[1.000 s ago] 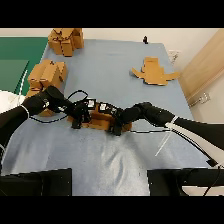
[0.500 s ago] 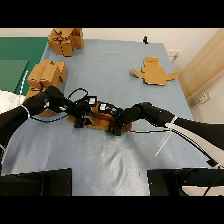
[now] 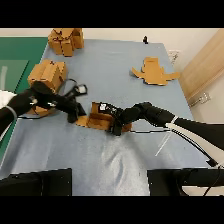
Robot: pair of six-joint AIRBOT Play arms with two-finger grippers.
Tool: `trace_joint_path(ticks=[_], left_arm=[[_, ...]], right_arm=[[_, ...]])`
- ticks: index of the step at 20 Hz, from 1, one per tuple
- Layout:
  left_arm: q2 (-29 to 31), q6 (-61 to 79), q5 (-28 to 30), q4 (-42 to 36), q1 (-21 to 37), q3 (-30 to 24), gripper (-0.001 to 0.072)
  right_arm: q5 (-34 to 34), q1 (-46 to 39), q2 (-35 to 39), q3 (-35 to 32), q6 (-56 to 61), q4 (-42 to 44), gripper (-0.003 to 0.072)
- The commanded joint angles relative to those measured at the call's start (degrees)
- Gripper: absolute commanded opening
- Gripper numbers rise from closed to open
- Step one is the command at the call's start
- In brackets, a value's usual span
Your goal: Fold the box.
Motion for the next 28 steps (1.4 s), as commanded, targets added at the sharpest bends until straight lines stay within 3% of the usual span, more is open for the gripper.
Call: trace_joint_path(ticks=[1,3,5,7,11,14,16,17,18,21,28], left_arm=[[4.7,-20.9,-0.5,0.4,10.8,0.0,0.001],[4.8,-32.1,-0.7,0.8,16.5,-0.2,0.0011],[4.8,-41.1,0.7,5.7,17.8,-1.4,0.0011],[3.8,-48.8,3.3,10.7,16.4,-2.7,0.0011],[-3.2,-52.0,3.1,10.8,11.2,-3.5,0.0014],[-8.3,-47.7,1.1,-0.3,7.6,-3.5,0.0017],[-10.0,-39.7,-3.7,-9.6,6.3,-3.5,0.0042],[-10.1,-36.0,-7.3,-14.3,6.4,-3.5,0.0263],[-10.1,-35.0,-10.5,-17.0,6.8,-3.3,0.0322],[-10.1,-34.2,-17.0,-15.8,7.8,-2.6,0.0322],[-9.7,-33.8,-21.6,-16.0,9.5,-1.7,0.0323]], right_arm=[[0.0,0.0,0.0,0.0,0.0,-0.1,0.0088],[0.0,0.0,0.0,0.0,0.0,0.0,0.0088],[0.0,0.0,0.0,0.0,0.0,0.0,0.0088],[0.0,0.1,0.0,0.0,0.0,0.0,0.0088],[0.0,0.1,0.0,0.0,0.0,0.0,0.0088],[0.0,0.1,0.0,0.0,0.0,0.0,0.0088],[0.0,0.1,0.0,0.0,0.0,0.0,0.0087],[0.0,0.1,0.0,0.0,0.0,0.0,0.0088],[0.0,0.1,0.0,0.0,0.0,0.0,0.0087],[0.0,0.1,0.0,0.0,0.0,0.0,0.0088],[0.0,0.0,0.0,0.0,0.0,-0.1,0.0088]])
